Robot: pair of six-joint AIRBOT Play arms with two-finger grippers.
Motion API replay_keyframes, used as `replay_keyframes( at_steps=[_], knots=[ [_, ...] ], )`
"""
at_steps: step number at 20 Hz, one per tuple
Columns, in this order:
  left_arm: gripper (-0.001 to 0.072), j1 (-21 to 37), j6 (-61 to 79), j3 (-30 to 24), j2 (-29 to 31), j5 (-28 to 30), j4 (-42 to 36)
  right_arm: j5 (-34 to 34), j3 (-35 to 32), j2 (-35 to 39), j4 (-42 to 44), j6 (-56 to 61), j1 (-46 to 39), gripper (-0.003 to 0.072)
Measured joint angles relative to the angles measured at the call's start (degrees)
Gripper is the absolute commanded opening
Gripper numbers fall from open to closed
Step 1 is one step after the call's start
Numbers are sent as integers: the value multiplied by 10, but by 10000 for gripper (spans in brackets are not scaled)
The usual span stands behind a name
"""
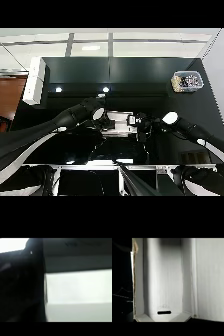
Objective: Fold the box and place the chain.
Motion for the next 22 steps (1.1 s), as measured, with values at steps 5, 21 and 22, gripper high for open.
replay_keyframes(
  at_steps=[5, 21, 22],
  knots=[
    [394, 0, -9, 0, 0, 4, 1, 0, 0, 0, 0, 2, 0, 470],
    [28, -1, -2, 1, 0, -11, 17, 27, 0, 48, -97, 75, -1, 700],
    [28, -1, 0, 0, 0, -11, 18, 32, 0, 60, -109, 84, -1, 699]
  ],
)
